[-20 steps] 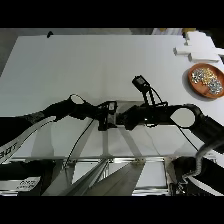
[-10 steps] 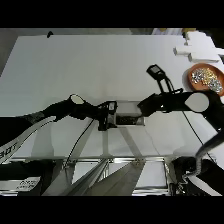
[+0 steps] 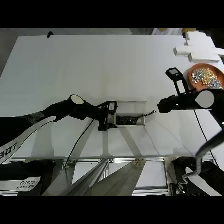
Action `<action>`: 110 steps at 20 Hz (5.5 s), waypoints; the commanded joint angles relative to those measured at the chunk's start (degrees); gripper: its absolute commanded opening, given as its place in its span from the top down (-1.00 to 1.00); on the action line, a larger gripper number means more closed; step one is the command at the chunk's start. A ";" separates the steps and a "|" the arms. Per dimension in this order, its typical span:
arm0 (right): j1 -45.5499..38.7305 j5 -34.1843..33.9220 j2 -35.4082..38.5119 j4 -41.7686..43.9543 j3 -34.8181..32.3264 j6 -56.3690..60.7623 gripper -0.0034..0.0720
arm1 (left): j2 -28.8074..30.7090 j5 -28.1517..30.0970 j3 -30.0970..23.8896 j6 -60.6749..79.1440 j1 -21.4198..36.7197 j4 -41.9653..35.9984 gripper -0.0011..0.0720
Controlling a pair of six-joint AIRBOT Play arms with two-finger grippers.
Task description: Fold the box and place the chain.
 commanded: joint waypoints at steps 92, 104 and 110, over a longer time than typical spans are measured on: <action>8.20 2.82 17.31 28.00 -4.02 -12.74 0.86 | 0.00 0.00 0.00 0.02 0.02 0.02 0.88; 20.68 -7.91 -0.09 30.47 -2.45 -16.55 0.38 | 0.00 0.02 0.00 0.02 0.02 0.02 0.88; 16.13 1.70 -7.43 16.52 20.00 -16.46 0.81 | 0.00 0.02 0.00 0.02 0.02 0.02 0.88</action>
